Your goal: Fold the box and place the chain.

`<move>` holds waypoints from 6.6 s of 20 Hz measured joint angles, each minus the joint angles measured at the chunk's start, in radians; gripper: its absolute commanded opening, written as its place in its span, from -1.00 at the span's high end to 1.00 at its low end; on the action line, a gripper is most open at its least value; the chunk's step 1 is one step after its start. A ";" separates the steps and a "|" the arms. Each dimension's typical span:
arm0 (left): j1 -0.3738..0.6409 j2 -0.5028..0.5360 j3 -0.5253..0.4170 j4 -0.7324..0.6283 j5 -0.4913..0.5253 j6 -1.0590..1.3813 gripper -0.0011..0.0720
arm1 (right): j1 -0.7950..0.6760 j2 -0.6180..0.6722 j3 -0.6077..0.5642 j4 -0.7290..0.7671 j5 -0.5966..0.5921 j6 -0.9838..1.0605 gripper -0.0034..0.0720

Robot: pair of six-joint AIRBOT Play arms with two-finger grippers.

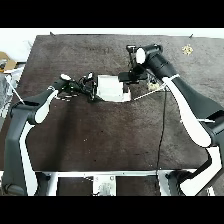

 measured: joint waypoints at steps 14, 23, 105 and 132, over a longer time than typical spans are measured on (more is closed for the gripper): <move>0.012 0.000 0.000 0.001 -0.002 0.000 -0.33 | -0.259 0.035 -0.349 0.438 -0.151 -0.345 0.93; 0.012 0.000 0.000 0.000 0.000 0.000 -0.33 | -0.341 0.021 -0.555 0.751 -0.357 -0.580 0.93; 0.013 0.000 0.000 0.000 -0.001 0.000 -0.33 | 0.061 -0.248 0.039 0.003 -0.097 0.145 0.20; 0.013 0.000 0.000 0.005 -0.007 0.002 -0.33 | 0.079 -0.245 0.039 0.013 -0.098 0.177 -0.24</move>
